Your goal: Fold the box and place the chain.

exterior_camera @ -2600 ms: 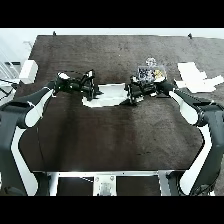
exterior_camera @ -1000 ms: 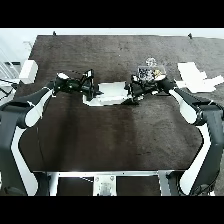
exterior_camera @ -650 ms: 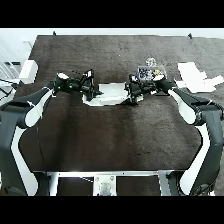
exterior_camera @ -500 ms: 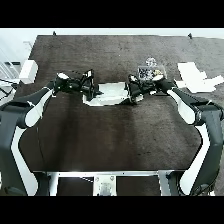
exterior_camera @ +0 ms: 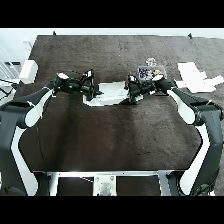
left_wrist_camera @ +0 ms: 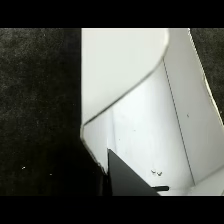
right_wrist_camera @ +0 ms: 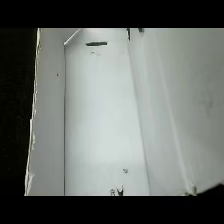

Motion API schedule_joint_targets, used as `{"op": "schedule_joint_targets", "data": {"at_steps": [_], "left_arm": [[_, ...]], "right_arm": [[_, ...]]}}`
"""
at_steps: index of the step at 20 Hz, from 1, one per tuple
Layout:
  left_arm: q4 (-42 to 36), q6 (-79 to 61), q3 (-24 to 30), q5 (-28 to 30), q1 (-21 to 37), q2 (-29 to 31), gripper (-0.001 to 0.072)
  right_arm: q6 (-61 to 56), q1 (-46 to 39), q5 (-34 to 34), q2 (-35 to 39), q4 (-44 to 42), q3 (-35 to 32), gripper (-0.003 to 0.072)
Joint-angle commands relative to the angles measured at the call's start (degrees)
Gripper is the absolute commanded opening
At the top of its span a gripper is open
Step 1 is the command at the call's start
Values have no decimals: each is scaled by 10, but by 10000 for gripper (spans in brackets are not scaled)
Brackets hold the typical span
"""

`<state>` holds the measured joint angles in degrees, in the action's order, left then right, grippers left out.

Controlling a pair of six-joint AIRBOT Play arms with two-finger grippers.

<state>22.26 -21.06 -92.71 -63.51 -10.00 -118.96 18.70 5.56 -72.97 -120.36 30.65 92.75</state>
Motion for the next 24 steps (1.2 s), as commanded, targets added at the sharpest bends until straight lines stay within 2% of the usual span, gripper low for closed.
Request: {"op": "schedule_joint_targets", "data": {"at_steps": [1,11,18,24], "left_arm": [[0,0,0,0,0,0,20],[5,0,0,0,0,0,19],[6,0,0,0,0,0,20],[9,0,0,0,0,0,20]], "right_arm": [[0,0,1,0,0,0,689],[0,0,-4,0,-31,0,709],[-1,-1,-6,-4,10,0,711],[0,-1,-27,-4,-2,1,720]]}}
